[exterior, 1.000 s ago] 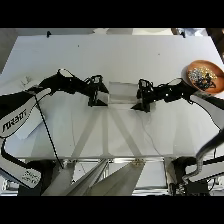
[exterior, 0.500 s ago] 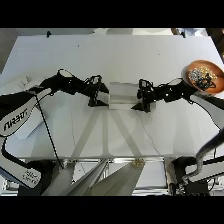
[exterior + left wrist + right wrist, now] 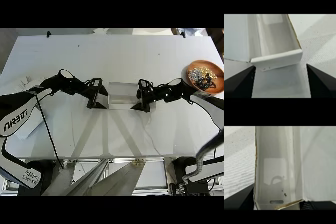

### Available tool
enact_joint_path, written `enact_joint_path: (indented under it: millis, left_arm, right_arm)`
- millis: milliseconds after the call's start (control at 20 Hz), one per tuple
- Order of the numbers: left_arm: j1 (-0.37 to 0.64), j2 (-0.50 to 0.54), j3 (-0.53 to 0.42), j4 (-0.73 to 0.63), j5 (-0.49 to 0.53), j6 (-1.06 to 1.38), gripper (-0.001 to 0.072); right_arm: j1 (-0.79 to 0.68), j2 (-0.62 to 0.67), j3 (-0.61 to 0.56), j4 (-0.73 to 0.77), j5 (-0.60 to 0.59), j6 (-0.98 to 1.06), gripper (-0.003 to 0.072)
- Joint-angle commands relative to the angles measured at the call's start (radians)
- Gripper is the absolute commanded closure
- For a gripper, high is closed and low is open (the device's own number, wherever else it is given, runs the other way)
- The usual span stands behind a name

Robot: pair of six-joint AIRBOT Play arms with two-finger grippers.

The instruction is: Fold the box and place the chain.

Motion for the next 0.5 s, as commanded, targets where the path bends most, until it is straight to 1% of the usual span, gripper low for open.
enact_joint_path:
  millis: [0, 100, 250, 300, 450]
  left_arm:
    - [0.001, 0.0, 0.0, 0.011, 0.002, -0.103, 0.0009]
    - [0.0, 0.0, 0.0, -0.015, 0.007, -0.113, 0.0008]
    - [0.0, 0.0, 0.0, -0.114, 0.009, -0.134, 0.0008]
    - [-0.002, 0.0, 0.0, -0.127, 0.009, -0.14, 0.0008]
    - [-0.016, 0.0, 0.0, -0.095, 0.008, -0.177, 0.0008]
  right_arm:
    - [0.0, 0.0, 0.001, -0.001, 0.002, 0.0, 0.0226]
    - [0.0, 0.0, 0.001, -0.001, 0.002, 0.0, 0.0226]
    - [0.0, 0.0, 0.001, -0.001, 0.002, 0.0, 0.0226]
    - [0.0, 0.0, 0.001, 0.0, 0.002, 0.0, 0.0226]
    - [0.0, 0.0, 0.001, -0.001, 0.002, 0.0, 0.0226]
